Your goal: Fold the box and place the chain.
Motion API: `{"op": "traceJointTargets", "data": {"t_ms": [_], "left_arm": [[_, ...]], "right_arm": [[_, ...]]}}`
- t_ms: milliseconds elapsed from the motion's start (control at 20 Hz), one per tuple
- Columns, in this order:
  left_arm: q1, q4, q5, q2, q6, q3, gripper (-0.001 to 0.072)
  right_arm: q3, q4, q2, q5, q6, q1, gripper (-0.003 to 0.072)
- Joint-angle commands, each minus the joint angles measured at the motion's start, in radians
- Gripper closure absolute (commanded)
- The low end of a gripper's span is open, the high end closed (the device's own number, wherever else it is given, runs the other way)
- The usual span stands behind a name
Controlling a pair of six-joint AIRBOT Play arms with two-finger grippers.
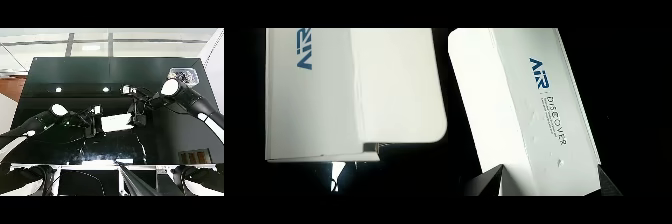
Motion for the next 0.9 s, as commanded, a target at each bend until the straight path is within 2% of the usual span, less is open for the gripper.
{"op": "traceJointTargets", "data": {"t_ms": [0,850], "left_arm": [[0.0,0.0,0.0,0.0,0.0,0.0,0.0246],[0.0,0.0,0.0,0.0,0.0,0.0,0.0246]], "right_arm": [[0.0,-0.026,-0.001,-0.017,0.0,0.013,-0.0009],[0.0,-0.046,-0.014,-0.024,-0.028,0.038,-0.001]]}}
